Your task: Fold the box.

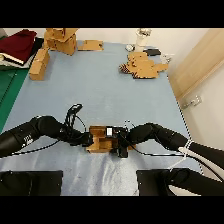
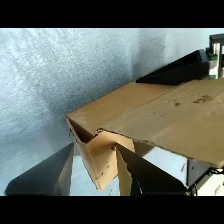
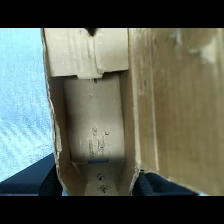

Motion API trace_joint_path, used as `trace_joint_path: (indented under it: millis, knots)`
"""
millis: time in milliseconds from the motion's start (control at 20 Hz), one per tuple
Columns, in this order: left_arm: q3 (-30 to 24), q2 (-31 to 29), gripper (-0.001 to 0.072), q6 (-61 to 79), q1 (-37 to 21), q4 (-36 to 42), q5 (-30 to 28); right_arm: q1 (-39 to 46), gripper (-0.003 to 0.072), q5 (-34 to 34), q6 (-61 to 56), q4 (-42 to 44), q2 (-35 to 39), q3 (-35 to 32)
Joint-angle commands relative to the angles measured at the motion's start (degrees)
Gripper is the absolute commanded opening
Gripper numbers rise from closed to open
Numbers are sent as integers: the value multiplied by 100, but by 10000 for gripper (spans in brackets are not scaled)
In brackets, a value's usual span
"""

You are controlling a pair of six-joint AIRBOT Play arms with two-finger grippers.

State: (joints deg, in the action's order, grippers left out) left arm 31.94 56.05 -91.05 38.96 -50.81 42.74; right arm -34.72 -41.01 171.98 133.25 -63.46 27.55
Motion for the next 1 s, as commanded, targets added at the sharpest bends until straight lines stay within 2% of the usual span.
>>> trace_joint_path:
  millis: [0, 150, 250, 350, 500, 750, 950]
  knots:
    - [212, 2, 421, -1327, 358, -944, -2, -4, 500, 0, 0, 0, -2, 0]
    - [295, 9, 421, -1735, 610, -1132, 33, -4, 500, 0, -2, 0, -2, 0]
    - [393, 98, 420, -2393, 907, -1620, 66, -4, 500, 0, -2, 0, -2, 0]
    - [573, 262, 421, -3029, 1222, -2120, 210, -4, 500, 0, -2, 0, -2, 0]
    - [903, 590, 421, -3585, 1663, -2378, 341, -4, 500, 0, -2, -2, -2, 0]
    - [1563, 1141, 420, -5073, 2103, -3351, 1143, -4, 500, 0, 0, -2, -2, 0]
    - [1845, 1399, 420, -5600, 2159, -3458, 1600, -4, 500, 0, 0, 0, -2, 0]
